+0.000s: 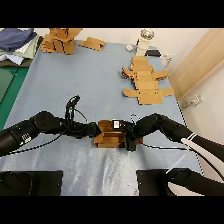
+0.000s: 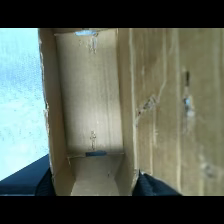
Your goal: Fold the box.
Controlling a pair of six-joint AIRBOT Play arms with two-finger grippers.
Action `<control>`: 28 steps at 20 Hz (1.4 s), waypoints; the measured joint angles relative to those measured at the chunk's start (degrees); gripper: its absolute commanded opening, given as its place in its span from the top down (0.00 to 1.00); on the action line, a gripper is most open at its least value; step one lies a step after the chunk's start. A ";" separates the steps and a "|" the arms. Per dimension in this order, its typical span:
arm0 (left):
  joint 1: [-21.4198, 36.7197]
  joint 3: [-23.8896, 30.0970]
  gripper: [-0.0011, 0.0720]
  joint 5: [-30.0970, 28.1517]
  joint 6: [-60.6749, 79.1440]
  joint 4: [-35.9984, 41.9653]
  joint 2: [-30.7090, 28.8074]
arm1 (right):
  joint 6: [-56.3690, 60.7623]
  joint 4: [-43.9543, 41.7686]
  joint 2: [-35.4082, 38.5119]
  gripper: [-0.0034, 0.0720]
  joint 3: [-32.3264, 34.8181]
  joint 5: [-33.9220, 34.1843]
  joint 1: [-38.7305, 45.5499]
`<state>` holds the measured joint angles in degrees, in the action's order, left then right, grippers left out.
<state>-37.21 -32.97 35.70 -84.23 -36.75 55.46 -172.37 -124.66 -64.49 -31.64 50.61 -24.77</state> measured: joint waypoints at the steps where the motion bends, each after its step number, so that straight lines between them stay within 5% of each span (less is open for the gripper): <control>1: 0.00 0.00 0.22 0.11 0.07 0.28 0.11 | 0.00 0.00 0.00 0.33 -0.02 0.00 0.00; 18: -0.94 -0.13 0.22 2.97 -3.04 -3.58 1.95 | 0.00 0.00 0.00 0.33 -0.02 0.00 0.00; 28: -5.70 -0.83 0.22 -0.39 -9.09 -8.02 2.69 | -0.02 0.00 0.00 0.33 -0.02 0.00 0.00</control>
<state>-42.92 -33.80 35.31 -93.32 -44.77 58.15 -172.40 -124.66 -64.49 -31.66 50.61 -24.77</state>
